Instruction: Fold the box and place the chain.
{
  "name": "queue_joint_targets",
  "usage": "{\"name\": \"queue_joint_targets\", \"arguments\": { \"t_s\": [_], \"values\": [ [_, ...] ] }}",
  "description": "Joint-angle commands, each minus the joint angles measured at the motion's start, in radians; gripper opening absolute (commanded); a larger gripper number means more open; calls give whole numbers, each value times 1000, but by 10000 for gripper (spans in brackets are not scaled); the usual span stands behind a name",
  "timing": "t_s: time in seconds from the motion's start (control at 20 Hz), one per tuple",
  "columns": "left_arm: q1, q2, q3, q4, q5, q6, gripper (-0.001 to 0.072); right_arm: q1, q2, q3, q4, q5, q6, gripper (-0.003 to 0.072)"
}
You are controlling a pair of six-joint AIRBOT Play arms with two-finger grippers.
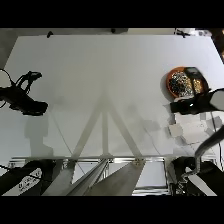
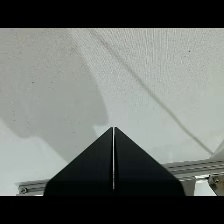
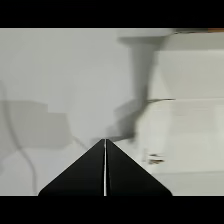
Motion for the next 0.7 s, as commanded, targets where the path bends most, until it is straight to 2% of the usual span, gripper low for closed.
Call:
{"name": "queue_joint_targets", "arguments": {
  "t_s": [0.0,0.1,0.15,0.2,0.25,0.3,0.4,0.65],
  "values": [
    [1,1,-1,0,0,0,13,-265,-66,92,-22,77,-167,16],
    [1,1,-1,0,0,0,13,-380,-86,115,-87,64,-232,35],
    [1,1,-1,0,0,0,13,-430,-87,116,-143,37,-265,181],
    [1,1,-1,0,0,0,13,-481,-90,116,-211,16,-296,396],
    [1,1,-1,0,0,0,13,-527,-96,116,-275,2,-325,479],
    [1,1,-1,0,0,0,13,-574,-107,116,-324,-21,-340,478],
    [1,1,-1,0,0,0,13,-649,-151,116,-313,-63,-393,478],
    [1,1,-1,0,0,0,13,-684,-310,116,-319,-58,-514,478]
  ]
}}
